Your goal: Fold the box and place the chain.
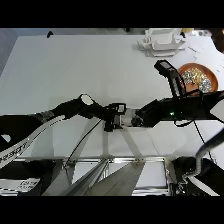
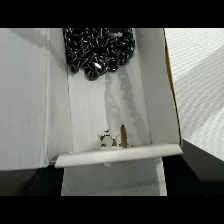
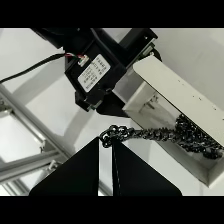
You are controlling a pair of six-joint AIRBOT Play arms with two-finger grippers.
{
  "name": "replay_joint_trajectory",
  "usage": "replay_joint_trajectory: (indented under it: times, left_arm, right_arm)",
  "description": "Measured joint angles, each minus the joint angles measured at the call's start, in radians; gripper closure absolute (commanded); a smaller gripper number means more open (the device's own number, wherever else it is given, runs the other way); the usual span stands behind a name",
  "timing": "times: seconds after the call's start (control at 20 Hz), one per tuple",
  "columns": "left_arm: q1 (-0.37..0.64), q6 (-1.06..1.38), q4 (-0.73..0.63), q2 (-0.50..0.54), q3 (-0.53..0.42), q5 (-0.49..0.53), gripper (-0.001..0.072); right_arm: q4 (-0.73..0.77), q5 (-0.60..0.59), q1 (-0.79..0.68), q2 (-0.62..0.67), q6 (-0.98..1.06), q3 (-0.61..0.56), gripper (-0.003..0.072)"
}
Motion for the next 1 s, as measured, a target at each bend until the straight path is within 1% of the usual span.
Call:
replay_joint_trajectory:
  times: [0.1,0.25,0.3,0.35,0.45,0.5,0.55,0.6,0.85,1.0]
  left_arm:
    - [0.000,0.000,0.000,0.000,0.000,0.000,0.0695]
    - [0.000,0.000,0.000,0.000,0.000,0.000,0.0695]
    - [0.000,0.000,0.000,0.000,0.000,0.000,0.0695]
    - [0.000,0.000,0.000,0.000,0.000,0.000,0.0695]
    - [0.000,0.000,0.000,0.000,0.000,0.000,0.0695]
    - [0.000,0.000,0.000,0.000,0.000,0.000,0.0695]
    - [0.000,0.000,0.000,0.000,0.000,0.000,0.0695]
    - [0.000,0.000,0.000,0.000,0.000,0.000,0.0695]
    - [0.000,0.000,0.000,0.000,0.000,0.000,0.0695]
    - [0.000,0.000,0.000,0.000,0.000,0.000,0.0695]
  right_arm:
    - [0.002,-0.001,0.000,-0.013,-0.001,-0.003,0.0654]
    - [0.003,-0.009,0.000,-0.021,-0.017,-0.006,0.0482]
    - [0.004,-0.009,-0.004,-0.021,-0.024,-0.006,0.0437]
    - [0.004,-0.010,-0.011,-0.019,-0.032,-0.003,0.0410]
    - [0.004,-0.008,-0.038,-0.013,-0.042,0.006,0.0409]
    - [0.003,-0.005,-0.060,-0.006,-0.045,0.010,0.0432]
    - [-0.001,-0.003,-0.084,0.001,-0.048,0.013,0.0483]
    - [-0.011,0.003,-0.113,0.008,-0.049,0.015,0.0515]
    - [-0.156,0.056,-0.291,0.013,-0.025,0.016,0.0532]
    - [-0.210,0.037,-0.362,-0.016,-0.013,-0.014,0.0529]
